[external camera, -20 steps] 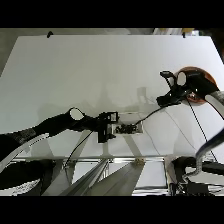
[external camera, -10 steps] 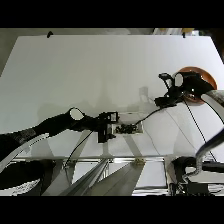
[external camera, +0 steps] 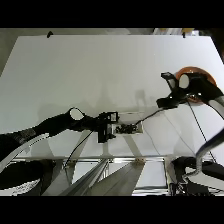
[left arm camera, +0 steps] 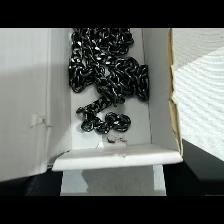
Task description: Fold the box and place the chain.
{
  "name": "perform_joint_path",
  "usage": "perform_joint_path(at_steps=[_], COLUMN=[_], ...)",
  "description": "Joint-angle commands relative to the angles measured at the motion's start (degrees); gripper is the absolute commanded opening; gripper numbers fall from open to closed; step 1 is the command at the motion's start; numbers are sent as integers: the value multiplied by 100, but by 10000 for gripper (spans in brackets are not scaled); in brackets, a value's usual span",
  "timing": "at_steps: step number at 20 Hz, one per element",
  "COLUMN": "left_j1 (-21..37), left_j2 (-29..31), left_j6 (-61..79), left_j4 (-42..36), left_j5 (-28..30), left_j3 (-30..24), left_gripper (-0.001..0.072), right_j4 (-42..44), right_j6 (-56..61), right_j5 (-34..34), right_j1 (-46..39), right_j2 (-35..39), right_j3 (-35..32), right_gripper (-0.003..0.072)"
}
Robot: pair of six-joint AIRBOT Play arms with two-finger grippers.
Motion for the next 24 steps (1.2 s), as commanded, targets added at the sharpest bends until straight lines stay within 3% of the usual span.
perform_joint_path(at_steps=[1,7,11,17,24], left_j1=[2,2,2,2,2], left_j2=[4,2,2,2,2], left_j6=[0,0,-2,0,0], left_j4=[2,2,2,2,2], left_j5=[0,0,0,0,0], left_j3=[-2,-2,-2,-2,-2], left_gripper=[205,205,205,205,205], right_j4=[356,1268,2033,2194,2100], right_j6=[-9,-70,-87,214,216], right_j5=[57,516,476,-409,-490], right_j1=[33,894,1733,2922,3429], right_j2=[999,2474,2813,2603,1495], right_j3=[-4,-4,-4,-17,-52], right_gripper=[12,12,12,12,13])
